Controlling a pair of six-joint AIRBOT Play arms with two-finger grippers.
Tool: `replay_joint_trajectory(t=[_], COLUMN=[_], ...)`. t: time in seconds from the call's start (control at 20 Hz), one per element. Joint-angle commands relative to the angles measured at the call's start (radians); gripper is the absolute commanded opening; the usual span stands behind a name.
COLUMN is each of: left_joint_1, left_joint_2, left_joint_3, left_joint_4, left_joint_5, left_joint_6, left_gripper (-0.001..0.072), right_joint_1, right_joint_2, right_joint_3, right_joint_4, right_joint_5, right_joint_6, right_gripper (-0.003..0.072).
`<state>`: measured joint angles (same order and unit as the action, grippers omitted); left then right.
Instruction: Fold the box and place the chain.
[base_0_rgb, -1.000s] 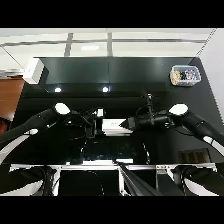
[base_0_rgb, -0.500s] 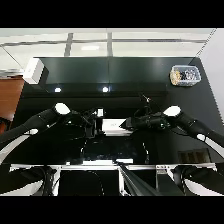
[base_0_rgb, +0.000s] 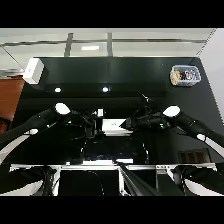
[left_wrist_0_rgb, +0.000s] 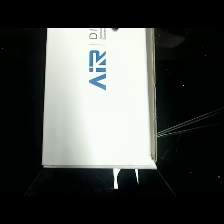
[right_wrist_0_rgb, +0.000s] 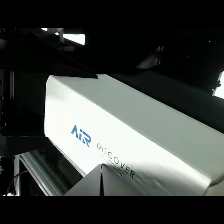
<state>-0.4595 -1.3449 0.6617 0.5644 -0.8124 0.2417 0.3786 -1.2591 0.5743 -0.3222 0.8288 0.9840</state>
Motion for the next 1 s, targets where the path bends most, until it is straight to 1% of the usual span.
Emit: replay_joint_trajectory(t=[0.0, 0.1, 0.2, 0.3, 0.4, 0.45, 0.5, 0.55, 0.65, 0.75, 0.85, 0.95], left_joint_1=[0.000, 0.000, 0.000, 0.000, 0.000, 0.000, 0.001, 0.002, 0.004, 0.004, -0.006, -0.038], left_joint_2=[0.000, 0.000, 0.000, 0.000, 0.001, 0.005, 0.014, 0.029, 0.078, 0.135, 0.168, 0.154], left_joint_3=[0.000, 0.000, 0.001, 0.005, 0.018, 0.025, 0.032, 0.039, 0.055, 0.063, 0.071, 0.098], left_joint_4=[0.000, 0.000, 0.000, -0.002, -0.003, 0.000, 0.017, 0.049, 0.146, 0.156, 0.062, -0.063], left_joint_5=[0.000, 0.000, 0.000, 0.003, 0.003, 0.003, 0.005, 0.002, -0.012, -0.036, -0.041, -0.026], left_joint_6=[0.001, 0.000, 0.000, -0.008, -0.044, -0.051, -0.051, -0.063, -0.098, -0.122, -0.120, -0.118], left_gripper=[0.0350, 0.0351, 0.0351, 0.0350, 0.0356, 0.0456, 0.0699, 0.0715, 0.0715, 0.0715, 0.0712, 0.0711], right_joint_1=[-0.001, -0.016, -0.071, -0.165, -0.280, -0.336, -0.390, -0.437, -0.531, -0.612, -0.665, -0.669], right_joint_2=[0.002, 0.015, 0.054, 0.120, 0.203, 0.245, 0.285, 0.320, 0.382, 0.429, 0.441, 0.441], right_joint_3=[0.009, 0.051, 0.107, 0.141, 0.144, 0.144, 0.144, 0.144, 0.144, 0.143, 0.143, 0.143], right_joint_4=[-0.007, -0.015, -0.062, -0.132, -0.189, -0.225, -0.271, -0.320, -0.422, -0.496, -0.494, -0.491], right_joint_5=[0.013, 0.110, 0.226, 0.315, 0.367, 0.395, 0.426, 0.454, 0.516, 0.540, 0.540, 0.517], right_joint_6=[-0.020, -0.046, -0.050, -0.036, 0.004, 0.020, 0.042, 0.060, 0.088, 0.104, 0.109, 0.109], right_gripper=[0.0016, 0.0016, 0.0016, 0.0015, 0.0016, 0.0016, 0.0016, 0.0016, 0.0016, 0.0016, 0.0016, 0.0016])
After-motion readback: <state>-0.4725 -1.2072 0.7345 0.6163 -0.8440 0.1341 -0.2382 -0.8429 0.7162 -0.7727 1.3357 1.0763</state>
